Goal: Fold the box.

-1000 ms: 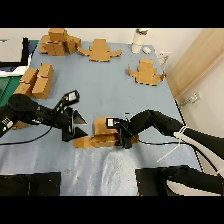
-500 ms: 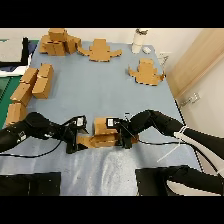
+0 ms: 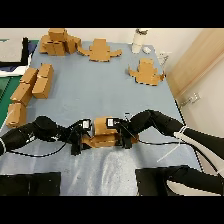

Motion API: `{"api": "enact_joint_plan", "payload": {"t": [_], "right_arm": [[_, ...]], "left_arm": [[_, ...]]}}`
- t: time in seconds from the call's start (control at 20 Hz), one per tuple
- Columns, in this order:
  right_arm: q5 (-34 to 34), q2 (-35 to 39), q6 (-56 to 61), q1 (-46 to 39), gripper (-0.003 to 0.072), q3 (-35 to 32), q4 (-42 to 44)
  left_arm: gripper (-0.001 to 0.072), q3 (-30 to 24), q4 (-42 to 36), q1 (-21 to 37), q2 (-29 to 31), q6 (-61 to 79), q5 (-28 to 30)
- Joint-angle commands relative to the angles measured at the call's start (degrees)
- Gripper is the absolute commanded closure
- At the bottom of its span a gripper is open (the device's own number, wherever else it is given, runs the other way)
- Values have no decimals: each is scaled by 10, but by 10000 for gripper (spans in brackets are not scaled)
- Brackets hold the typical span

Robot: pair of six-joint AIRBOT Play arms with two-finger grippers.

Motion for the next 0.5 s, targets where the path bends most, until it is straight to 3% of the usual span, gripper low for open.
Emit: {"api": "enact_joint_plan", "payload": {"t": [0.0, 0.15, 0.2, 0.25, 0.45], "right_arm": [[0, 0, 0, 0, 216, 0, 0], [0, 0, 0, 0, 216, 0, 0], [0, 0, 0, 0, 216, 0, 0], [0, 0, 0, 0, 216, 0, 0], [0, 0, 0, 0, 216, 0, 0]], "left_arm": [[308, 0, -13, -2, -7, 1, 17], [310, 0, -39, -5, -8, 9, 18], [335, 0, -44, -6, -8, 14, 17], [459, 0, -49, -8, -9, 15, 19], [488, 0, -53, -12, -14, 30, 29]]}}
